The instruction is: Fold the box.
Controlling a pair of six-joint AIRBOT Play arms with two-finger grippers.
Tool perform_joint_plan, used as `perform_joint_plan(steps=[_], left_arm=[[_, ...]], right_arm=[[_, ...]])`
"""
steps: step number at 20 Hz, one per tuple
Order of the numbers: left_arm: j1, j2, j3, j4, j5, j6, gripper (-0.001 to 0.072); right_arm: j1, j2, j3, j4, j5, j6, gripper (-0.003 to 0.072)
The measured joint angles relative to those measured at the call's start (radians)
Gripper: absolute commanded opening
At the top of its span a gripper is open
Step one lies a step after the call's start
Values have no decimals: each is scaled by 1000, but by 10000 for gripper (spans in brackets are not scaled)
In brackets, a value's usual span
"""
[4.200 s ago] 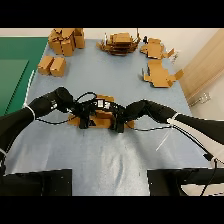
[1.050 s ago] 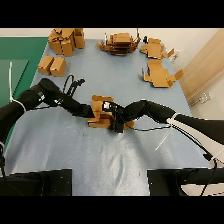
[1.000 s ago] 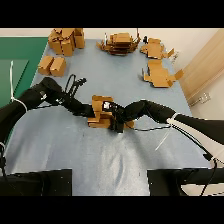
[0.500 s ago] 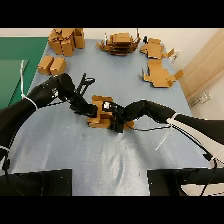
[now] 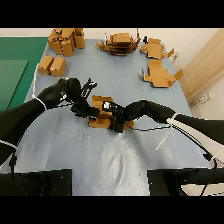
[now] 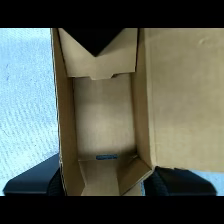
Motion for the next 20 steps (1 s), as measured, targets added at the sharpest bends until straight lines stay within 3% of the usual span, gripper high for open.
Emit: perform_joint_plan(steps=[13, 14, 15, 16, 20], left_arm=[[-166, -42, 28, 278, 25, -334, 499], [-170, -43, 29, 294, 17, -351, 365], [-172, -43, 29, 307, 7, -365, 81], [-174, -43, 29, 313, 4, -376, 20], [-178, -44, 30, 329, 1, -395, 19]], right_arm=[[0, 0, 0, 1, 0, 0, 152], [0, 0, 0, 1, 0, 0, 152], [0, 0, 0, 1, 0, 0, 152], [0, 0, 0, 1, 0, 0, 152], [0, 0, 0, 3, -1, 2, 152]])
